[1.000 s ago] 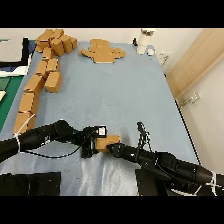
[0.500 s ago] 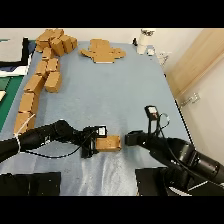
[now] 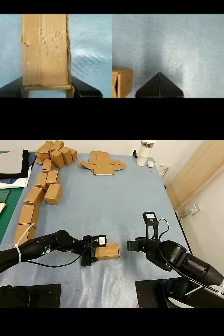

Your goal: Fold the box.

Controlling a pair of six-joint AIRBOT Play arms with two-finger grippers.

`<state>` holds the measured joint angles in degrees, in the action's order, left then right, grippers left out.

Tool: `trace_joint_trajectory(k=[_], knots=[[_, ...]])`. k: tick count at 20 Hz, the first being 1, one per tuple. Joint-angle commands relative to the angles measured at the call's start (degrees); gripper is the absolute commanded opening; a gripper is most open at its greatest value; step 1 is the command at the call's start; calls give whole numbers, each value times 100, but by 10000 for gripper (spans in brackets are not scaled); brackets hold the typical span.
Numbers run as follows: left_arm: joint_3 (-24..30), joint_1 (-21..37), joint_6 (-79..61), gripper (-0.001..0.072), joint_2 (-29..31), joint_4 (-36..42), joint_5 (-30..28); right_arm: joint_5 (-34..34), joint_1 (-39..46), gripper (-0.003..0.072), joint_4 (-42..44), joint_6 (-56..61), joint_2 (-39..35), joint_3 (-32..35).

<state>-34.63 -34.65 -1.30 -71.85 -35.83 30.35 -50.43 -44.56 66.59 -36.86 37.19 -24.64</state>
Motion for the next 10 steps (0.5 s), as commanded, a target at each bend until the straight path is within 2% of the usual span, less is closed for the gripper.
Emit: trace_joint_trajectory(k=[1, 6, 10], knots=[[-31, 22, -22, 470, 9, -33, -105, 341, 22, 5, 72, 568, 319, -17], [-31, 0, -33, 471, 9, -13, -232, 562, 22, 4, 70, 1012, 337, -17], [-33, 0, -7, 470, 24, 59, -35, 557, 22, 4, -164, 1517, 352, -17]])
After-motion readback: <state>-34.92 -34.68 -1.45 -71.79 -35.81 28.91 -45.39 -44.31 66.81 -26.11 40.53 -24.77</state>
